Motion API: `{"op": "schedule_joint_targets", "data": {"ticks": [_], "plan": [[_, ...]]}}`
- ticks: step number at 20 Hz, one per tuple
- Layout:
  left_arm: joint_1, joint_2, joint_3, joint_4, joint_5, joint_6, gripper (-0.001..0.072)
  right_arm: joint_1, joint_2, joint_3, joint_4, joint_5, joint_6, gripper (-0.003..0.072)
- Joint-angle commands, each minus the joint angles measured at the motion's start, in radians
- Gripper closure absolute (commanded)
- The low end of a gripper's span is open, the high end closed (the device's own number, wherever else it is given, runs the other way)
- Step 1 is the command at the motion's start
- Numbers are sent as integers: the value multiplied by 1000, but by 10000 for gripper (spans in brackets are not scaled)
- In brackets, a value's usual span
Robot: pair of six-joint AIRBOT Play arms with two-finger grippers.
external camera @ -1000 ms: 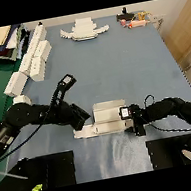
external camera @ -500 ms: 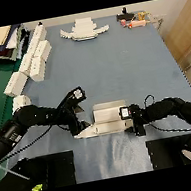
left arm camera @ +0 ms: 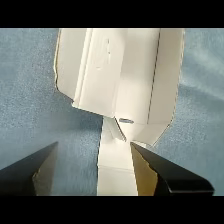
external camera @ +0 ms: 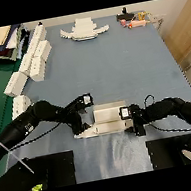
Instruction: Fold the box.
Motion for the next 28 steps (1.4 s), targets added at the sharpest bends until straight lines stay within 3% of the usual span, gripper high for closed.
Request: {"op": "schedule_joint_targets", "data": {"ticks": [1,9,13,18,20,22,23,24,28], "plan": [[-5,-49,0,-18,0,48,2,1,1,0,0,0,1,225],[1,-58,0,70,-62,49,2,1,1,0,0,0,1,225],[-46,-31,0,12,-74,48,3,1,1,0,0,0,1,225],[-85,-68,0,-18,-42,-37,4,1,1,0,0,0,0,225],[-87,-74,0,-39,-43,-48,201,1,1,0,0,0,0,225],[-101,-76,0,-45,-30,-53,248,1,1,0,0,0,0,225],[-104,-79,0,-46,-21,-56,366,1,1,0,0,0,0,225],[-104,-84,0,-47,-14,-58,421,1,1,0,0,0,0,225],[-115,-113,0,-59,3,-82,422,1,1,0,0,0,0,225]]}}
